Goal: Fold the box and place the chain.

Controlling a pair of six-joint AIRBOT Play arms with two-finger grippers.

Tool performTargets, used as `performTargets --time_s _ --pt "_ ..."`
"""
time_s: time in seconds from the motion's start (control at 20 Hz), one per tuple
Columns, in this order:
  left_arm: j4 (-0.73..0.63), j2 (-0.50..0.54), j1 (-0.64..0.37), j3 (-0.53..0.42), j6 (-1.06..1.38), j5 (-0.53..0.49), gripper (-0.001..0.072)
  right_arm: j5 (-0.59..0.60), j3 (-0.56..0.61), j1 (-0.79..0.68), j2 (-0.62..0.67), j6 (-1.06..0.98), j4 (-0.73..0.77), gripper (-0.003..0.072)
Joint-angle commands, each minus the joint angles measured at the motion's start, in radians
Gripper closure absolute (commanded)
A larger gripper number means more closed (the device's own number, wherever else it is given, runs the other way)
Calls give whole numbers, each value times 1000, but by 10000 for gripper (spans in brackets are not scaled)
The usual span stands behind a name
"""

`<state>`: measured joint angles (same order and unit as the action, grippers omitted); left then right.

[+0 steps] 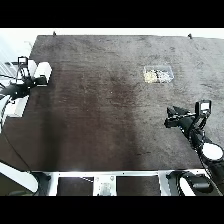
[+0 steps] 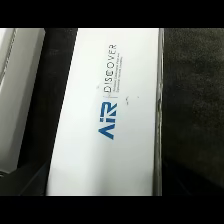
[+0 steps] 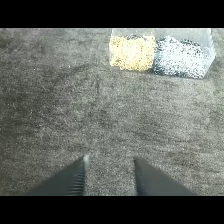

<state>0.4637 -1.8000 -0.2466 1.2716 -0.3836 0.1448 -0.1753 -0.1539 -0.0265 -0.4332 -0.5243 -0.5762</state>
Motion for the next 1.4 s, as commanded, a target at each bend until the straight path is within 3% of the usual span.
performTargets --time_s 0.0,0.25,0.4,0.45,0.5,0.6,0.65,0.7,0.8,0.95,1.25,1.35 --pt "2 17 0 1 -1 27 -11 -1 0 0 0 0 2 242" --pt "4 98 0 -3 -2 104 -11 -1 0 0 0 0 1 232" --pt "8 158 0 -2 -7 217 -11 -1 0 0 1 0 1 185" --pt "8 182 0 -2 -10 268 45 -1 0 0 8 0 1 195" --pt "7 212 0 -2 -9 311 246 -1 0 0 21 0 1 270" --pt "6 278 0 -3 -5 380 691 -1 -1 0 64 0 13 525" --pt "6 312 1 -3 -14 390 693 -1 -2 0 90 0 27 631" --pt "0 351 6 -3 -6 387 693 -1 -2 0 111 0 40 674" --pt "1 444 19 -18 41 394 695 -8 -2 0 146 -6 54 674" --pt "-33 650 70 -143 152 344 696 -40 -1 0 176 -75 53 674" --pt "-383 1133 154 -649 491 314 696 -80 -2 0 203 -74 50 676" --pt "-406 1275 154 -802 550 334 696 -80 -1 0 221 -74 16 675"
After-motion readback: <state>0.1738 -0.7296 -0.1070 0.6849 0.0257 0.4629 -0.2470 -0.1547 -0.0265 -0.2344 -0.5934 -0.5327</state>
